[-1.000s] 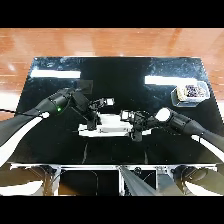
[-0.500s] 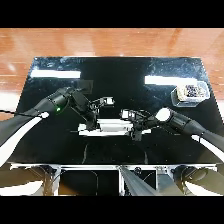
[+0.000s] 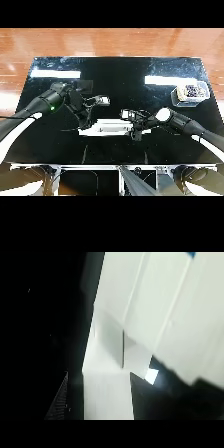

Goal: Fold the box and place the chain.

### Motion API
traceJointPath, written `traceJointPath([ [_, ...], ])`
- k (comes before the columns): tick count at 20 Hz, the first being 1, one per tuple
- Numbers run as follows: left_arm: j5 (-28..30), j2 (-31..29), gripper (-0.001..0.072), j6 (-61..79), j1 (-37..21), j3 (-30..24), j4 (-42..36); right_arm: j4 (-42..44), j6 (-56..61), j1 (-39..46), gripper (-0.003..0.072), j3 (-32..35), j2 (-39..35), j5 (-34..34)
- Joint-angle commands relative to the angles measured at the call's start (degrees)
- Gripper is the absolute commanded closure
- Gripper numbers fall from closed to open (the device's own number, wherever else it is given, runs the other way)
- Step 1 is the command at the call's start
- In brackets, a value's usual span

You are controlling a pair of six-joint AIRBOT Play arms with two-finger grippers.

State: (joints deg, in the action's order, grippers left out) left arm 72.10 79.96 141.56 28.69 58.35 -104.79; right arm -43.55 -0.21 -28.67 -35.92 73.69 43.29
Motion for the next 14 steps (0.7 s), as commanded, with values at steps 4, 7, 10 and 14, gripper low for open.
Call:
traceJointPath([
  [4,4.2,-5.4,0.0273,-9.5,-5.0,-0.5,0.9,0.0,0.0,0.0,0.0132,0.0,0.0,-0.1],
  [7,4.2,-8.7,0.0273,-9.6,-7.1,-3.4,-3.5,0.0,0.0,0.0,0.0131,0.0,0.0,-0.1],
  [10,3.8,-12.4,0.0273,-10.4,-7.3,-8.5,-5.2,0.0,0.0,0.0,0.0079,0.0,0.0,-0.3],
  [14,2.4,-16.6,0.0273,-12.4,-7.3,-14.1,-5.7,0.0,0.0,0.0,0.001,0.0,0.0,-0.5],
])
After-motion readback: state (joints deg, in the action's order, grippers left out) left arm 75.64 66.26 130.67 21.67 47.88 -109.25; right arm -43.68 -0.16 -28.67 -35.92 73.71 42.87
